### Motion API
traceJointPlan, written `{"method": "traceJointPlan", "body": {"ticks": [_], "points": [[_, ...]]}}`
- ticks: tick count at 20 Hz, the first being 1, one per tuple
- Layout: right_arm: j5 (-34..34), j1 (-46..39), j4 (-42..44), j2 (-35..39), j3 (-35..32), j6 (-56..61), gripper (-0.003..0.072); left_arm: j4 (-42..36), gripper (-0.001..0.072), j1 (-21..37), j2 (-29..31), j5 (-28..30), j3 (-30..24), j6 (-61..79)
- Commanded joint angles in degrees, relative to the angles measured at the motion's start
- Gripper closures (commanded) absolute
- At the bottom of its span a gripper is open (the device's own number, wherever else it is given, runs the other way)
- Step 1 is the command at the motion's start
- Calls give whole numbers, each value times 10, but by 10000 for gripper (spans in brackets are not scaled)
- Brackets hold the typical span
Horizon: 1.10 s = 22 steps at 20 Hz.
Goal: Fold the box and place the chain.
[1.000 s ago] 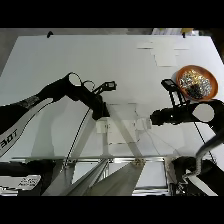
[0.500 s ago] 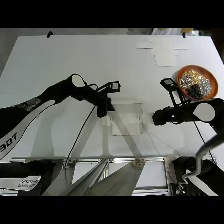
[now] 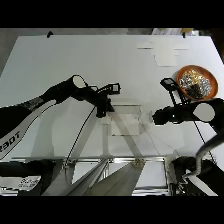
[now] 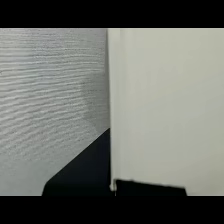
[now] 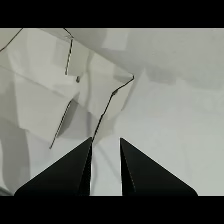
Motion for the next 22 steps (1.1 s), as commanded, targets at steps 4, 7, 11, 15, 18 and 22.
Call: {"method": "traceJointPlan", "body": {"ticks": [4,7,11,15,18,22], "points": [[-1,0,-1,0,0,-12,483,3,710,0,-10,3,0,1],[-1,0,-1,0,0,-13,483,3,710,0,-11,6,0,1],[-1,0,-1,0,0,-13,483,3,709,0,-12,15,0,1],[0,0,-1,0,0,-13,483,3,707,0,-11,13,0,0],[0,0,-1,0,0,-23,484,2,699,0,-11,3,0,0],[-8,0,2,0,0,-117,486,2,699,0,-11,2,0,0]]}}
